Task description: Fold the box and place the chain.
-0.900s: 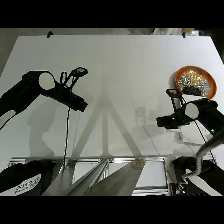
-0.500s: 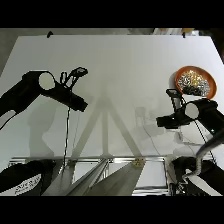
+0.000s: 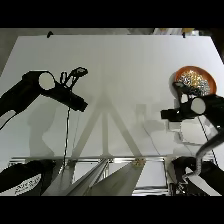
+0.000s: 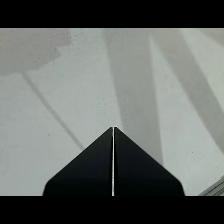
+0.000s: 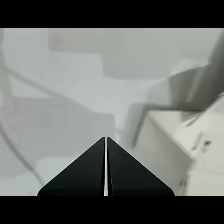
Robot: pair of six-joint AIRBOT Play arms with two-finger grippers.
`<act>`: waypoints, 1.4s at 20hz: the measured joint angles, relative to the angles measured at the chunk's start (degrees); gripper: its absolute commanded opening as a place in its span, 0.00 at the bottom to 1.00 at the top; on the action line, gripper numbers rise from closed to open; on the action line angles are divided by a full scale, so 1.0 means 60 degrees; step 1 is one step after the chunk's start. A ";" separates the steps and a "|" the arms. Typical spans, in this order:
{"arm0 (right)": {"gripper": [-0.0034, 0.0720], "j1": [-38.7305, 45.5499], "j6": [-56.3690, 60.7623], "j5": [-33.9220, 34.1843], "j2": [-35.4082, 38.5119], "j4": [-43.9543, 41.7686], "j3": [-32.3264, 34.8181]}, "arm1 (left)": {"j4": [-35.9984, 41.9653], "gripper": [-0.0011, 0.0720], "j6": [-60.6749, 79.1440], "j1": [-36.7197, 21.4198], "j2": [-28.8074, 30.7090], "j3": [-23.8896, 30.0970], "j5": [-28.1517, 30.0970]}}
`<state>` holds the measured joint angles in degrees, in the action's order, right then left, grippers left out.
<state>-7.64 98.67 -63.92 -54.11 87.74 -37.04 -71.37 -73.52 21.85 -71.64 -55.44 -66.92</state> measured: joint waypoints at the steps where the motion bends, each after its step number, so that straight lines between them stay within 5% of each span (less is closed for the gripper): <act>1: 0.07 0.0557 -0.0270 -0.0149 0.0036 0.0164 -0.0280 | 0.0000 0.03 0.0000 0.0000 0.0000 0.0000 0.0000; 2: 0.26 0.1133 -0.0583 -0.0331 0.0058 0.0423 -0.0510 | 0.0004 0.03 0.0000 0.0000 0.0000 0.0000 0.0000; 3: 0.56 0.1800 -0.0991 -0.0525 0.0084 0.0805 -0.0703 | 0.0004 0.03 0.0000 0.0000 0.0000 0.0000 0.0000; 4: 0.68 0.2433 -0.1370 -0.0670 0.0091 0.1224 -0.0831 | 0.0000 0.03 0.0000 0.0000 0.0000 0.0000 0.0000; 12: 0.68 0.6233 -0.2965 -0.0798 -0.0692 0.3260 -0.1158 | 0.0000 0.03 0.0000 0.0000 0.0000 0.0000 0.0000; 18: 0.67 0.7289 -0.3195 -0.0539 -0.1861 0.4207 -0.1180 | 0.0000 0.03 -0.0004 0.0000 0.0000 0.0000 0.0000; 19: 0.61 0.7486 -0.3206 -0.0539 -0.2109 0.4288 -0.1180 | 0.0000 0.03 0.0000 0.0000 0.0000 0.0000 0.0000; 23: 0.07 0.7817 -0.3333 -0.0361 -0.2725 0.4189 -0.1180 | 0.0000 0.03 0.0000 0.0000 0.0000 0.0000 0.0000; 28: 0.06 0.6448 -0.4029 -0.0721 -0.1982 0.2590 -0.1184 | 0.0000 0.03 0.0000 0.0000 0.0000 0.0000 0.0000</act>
<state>31.05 74.50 -68.25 -66.00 103.28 -44.14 -71.37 -73.52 21.85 -71.64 -55.44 -66.92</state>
